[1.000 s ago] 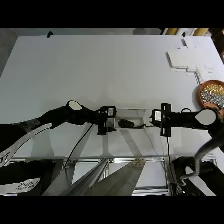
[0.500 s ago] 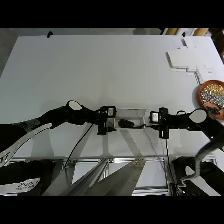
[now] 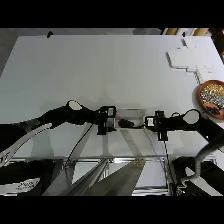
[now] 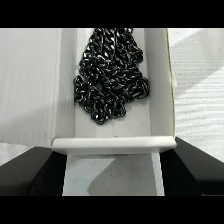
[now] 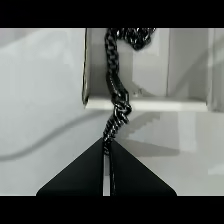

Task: Fold the box and place the chain.

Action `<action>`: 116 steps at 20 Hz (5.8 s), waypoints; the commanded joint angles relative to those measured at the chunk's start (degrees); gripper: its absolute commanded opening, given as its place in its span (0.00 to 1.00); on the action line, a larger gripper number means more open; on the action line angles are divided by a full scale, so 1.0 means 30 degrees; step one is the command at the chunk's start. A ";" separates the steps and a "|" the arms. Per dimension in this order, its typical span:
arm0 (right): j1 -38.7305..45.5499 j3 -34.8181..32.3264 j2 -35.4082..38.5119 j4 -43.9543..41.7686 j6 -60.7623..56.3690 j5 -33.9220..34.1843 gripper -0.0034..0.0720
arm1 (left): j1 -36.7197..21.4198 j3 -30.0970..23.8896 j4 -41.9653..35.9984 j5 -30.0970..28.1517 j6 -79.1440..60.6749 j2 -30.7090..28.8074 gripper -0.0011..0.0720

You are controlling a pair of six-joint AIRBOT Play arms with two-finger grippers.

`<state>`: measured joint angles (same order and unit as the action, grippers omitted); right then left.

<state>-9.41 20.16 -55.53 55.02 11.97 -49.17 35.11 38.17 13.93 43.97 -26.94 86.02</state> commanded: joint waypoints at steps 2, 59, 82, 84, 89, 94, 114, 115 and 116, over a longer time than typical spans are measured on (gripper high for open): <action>-0.0095 0.0007 0.2841 0.3249 -0.3439 0.0146 0.06 | 0.0000 0.0000 0.0000 0.0000 -0.0007 0.0000 0.22; 0.0656 -0.0262 -0.0539 -0.1020 0.0758 0.2623 0.22 | 0.0000 0.0000 0.0000 0.0000 -0.0007 -0.0007 0.22; -0.6360 -0.0262 0.2958 -1.2801 -0.0022 0.3832 0.07 | 0.0000 0.0000 0.0000 0.0000 -0.0007 0.0000 0.22; -0.6397 -0.0255 0.1974 -1.2983 -0.0036 0.4211 0.07 | 0.0000 0.0000 0.0000 0.0000 -0.0007 -0.0007 0.22; -0.6280 0.1042 0.1996 -1.2029 -0.0940 0.3869 0.35 | 0.0000 0.0000 -0.0007 0.0000 -0.0007 0.0000 0.22; -0.2390 0.5056 0.2004 -0.4801 -0.5122 -0.3337 0.33 | 0.0000 0.0000 0.0000 0.0000 -0.0007 0.0000 0.22; 0.3869 0.1792 0.1078 0.0474 0.0182 -0.1814 0.36 | 0.0000 0.0000 0.0000 0.0000 -0.0007 0.0000 0.22; 0.3869 0.1639 0.1086 0.0080 0.0211 -0.1625 0.37 | 0.0000 0.0000 0.0000 0.0000 -0.0007 0.0000 0.22; 0.3847 0.1530 0.1078 -0.0306 0.0211 -0.1399 0.37 | 0.0000 0.0000 -0.0007 0.0000 -0.0007 0.0000 0.22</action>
<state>2.13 26.85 -52.23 56.45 9.34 -55.33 35.11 38.17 13.91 43.99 -26.94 86.02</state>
